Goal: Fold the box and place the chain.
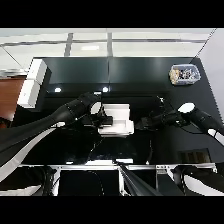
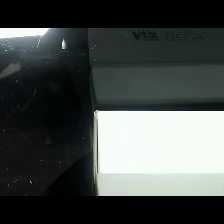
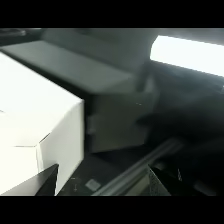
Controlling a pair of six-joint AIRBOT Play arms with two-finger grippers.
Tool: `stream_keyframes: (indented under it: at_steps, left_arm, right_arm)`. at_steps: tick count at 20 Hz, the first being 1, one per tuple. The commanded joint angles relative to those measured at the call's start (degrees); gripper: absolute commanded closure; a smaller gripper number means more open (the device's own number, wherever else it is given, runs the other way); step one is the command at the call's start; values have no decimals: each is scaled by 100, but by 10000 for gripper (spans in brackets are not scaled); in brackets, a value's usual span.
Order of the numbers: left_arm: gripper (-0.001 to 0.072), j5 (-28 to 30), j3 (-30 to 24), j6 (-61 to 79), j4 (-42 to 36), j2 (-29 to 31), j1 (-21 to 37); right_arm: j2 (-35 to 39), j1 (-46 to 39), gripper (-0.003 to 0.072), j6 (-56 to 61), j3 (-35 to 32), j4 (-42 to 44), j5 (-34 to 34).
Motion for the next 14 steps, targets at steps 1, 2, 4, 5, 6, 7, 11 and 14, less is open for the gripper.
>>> stream_keyframes:
  at_steps: [1,2,4,5,6,7,11,14]
  left_arm:
    - [682,-2,2,2,-4,-2,4]
    - [682,-2,2,2,-4,-2,4]
    - [682,-2,2,2,-7,-2,4]
    - [682,-2,2,2,-7,-2,4]
    - [682,-2,2,2,-7,-2,4]
    - [682,-2,2,2,-7,-2,4]
    - [682,-2,2,2,-7,-2,4]
    - [682,-4,2,2,-7,-2,4]
  right_arm:
    - [-4,35,80,2,214,177,282]
    - [-4,48,81,0,214,328,358]
    - [-4,125,89,0,214,501,396]
    - [-4,188,89,0,214,507,372]
    - [-4,258,90,0,214,509,345]
    - [-4,326,90,2,223,511,328]
    - [-4,717,289,225,385,483,61]
    - [-4,1062,289,708,549,118,-186]
